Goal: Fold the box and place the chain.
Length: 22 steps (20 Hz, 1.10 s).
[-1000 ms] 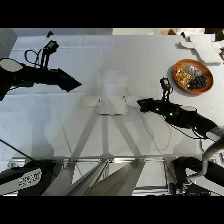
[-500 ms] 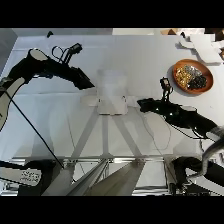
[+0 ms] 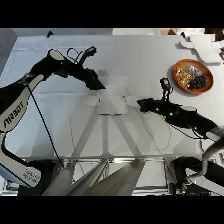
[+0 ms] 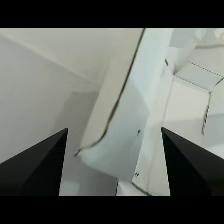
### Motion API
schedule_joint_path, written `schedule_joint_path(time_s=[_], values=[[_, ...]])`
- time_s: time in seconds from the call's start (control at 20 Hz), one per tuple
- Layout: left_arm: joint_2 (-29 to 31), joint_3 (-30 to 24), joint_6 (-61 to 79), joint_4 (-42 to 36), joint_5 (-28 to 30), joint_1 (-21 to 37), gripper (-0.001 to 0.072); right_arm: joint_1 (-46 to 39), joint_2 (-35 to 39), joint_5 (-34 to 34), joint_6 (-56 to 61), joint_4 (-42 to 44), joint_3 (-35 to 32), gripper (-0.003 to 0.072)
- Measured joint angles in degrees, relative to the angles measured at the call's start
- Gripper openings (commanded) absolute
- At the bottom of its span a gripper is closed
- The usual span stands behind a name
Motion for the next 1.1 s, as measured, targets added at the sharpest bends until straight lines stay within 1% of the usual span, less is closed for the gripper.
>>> schedule_joint_path(time_s=[0.15, 0.2, 0.25, 0.3, 0.35, 0.5, 0.55, 0.8, 1.1], values=[[-1.0, 0.3, 1.2, 0.8, -0.1, -1.3, 0.0637, 0.0, 0.0, 0.0, 0.0, 0.0, 0.0, 0.0011], [-1.4, 0.4, 1.5, 0.9, -0.2, -1.7, 0.0585, 0.0, 0.0, 0.0, 0.0, 0.0, 0.0, 0.0011], [-1.7, 0.5, 1.7, 1.3, -0.3, -1.9, 0.0491, 0.0, 0.0, 0.0, 0.0, 0.0, 0.0, 0.0011], [-2.0, 0.5, 1.8, 1.8, -0.3, -2.1, 0.0452, 0.0, 0.0, 0.0, 0.0, 0.0, 0.0, 0.0011], [-2.3, 0.5, 1.9, 2.0, -0.4, -2.2, 0.0390, 0.0, 0.0, 0.0, 0.0, 0.0, 0.0, 0.0011], [-2.9, 0.5, 2.2, 2.8, -0.7, -2.4, 0.0066, 0.0, 0.0, 0.0, 0.0, 0.0, 0.0, 0.0011], [-3.0, 0.5, 2.9, 2.8, -1.0, -2.4, 0.0008, 0.0, 0.0, 0.0, 0.0, 0.0, 0.0, 0.0011], [-3.2, 0.6, 7.7, 3.0, -3.8, -2.4, 0.0011, 0.0, 0.0, -0.1, 0.0, 0.0, 0.0, 0.0011], [-3.3, 0.6, 9.5, 3.0, -5.2, -2.4, 0.0011, 0.0, 0.0, 0.0, 0.0, 0.0, 0.0, 0.0011]])
